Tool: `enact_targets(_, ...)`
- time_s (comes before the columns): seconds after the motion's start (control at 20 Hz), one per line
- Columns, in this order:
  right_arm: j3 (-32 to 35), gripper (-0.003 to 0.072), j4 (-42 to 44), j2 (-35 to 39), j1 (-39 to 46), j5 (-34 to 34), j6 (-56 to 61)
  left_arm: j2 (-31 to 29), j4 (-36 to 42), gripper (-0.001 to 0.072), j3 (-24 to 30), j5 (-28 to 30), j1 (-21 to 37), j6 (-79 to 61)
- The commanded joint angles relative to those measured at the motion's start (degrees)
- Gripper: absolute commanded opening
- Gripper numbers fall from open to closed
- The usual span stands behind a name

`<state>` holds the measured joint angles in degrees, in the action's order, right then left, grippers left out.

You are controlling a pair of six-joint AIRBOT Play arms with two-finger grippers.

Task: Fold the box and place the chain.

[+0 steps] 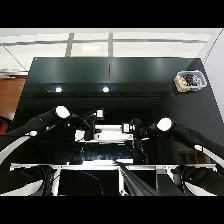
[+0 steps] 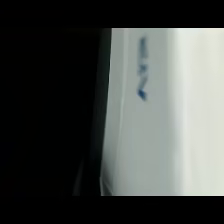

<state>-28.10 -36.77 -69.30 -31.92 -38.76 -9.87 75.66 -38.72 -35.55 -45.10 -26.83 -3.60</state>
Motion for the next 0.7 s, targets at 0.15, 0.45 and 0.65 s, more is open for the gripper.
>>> enact_targets(0.15,0.0,0.0524,-0.3,0.0,0.0,0.0,0.0,-4.4,-1.1,0.0588,-0.3,-0.2,1.6,4.5)
enact_targets(0.45,0.0,0.0524,-0.2,0.0,0.0,0.0,0.0,-14.1,-14.9,0.0642,-0.3,-5.1,9.3,22.9)
enact_targets(0.65,0.0,0.0524,-0.2,0.0,0.0,0.0,0.0,-17.8,-14.1,0.0133,-0.3,-16.6,14.5,34.9)
